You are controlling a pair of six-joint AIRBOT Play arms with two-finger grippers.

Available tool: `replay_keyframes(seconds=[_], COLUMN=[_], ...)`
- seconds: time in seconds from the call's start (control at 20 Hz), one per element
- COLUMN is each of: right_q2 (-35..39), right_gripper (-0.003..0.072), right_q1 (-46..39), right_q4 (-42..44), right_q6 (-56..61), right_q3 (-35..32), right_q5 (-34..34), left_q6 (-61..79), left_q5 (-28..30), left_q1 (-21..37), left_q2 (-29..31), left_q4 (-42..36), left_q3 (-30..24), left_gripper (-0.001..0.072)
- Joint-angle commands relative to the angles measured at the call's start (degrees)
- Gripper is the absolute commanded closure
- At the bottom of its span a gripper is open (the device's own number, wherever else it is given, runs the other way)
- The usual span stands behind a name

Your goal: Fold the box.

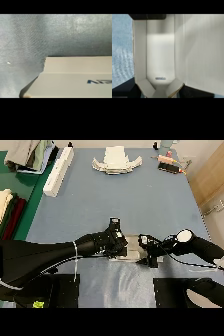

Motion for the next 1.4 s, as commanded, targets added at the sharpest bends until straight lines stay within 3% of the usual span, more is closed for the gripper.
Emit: replay_keyframes(seconds=[0.0,0.4,1.35], right_q2=[0.0,0.0,0.0], right_gripper=[0.0086,0.0085,0.0085], right_q1=[0.0,0.0,0.0], right_q4=[0.0,0.0,1.2], right_q6=[0.0,0.0,0.0], right_q3=[0.0,0.0,0.0], right_q5=[0.0,0.0,-3.0], left_q6=[0.0,0.0,0.2], left_q5=[2.3,5.0,4.3], left_q1=[0.0,0.0,0.0], left_q2=[0.0,0.0,0.0], left_q4=[0.5,0.5,0.3], left_q3=[0.1,0.0,0.0], left_gripper=[0.0687,0.0688,0.0688])
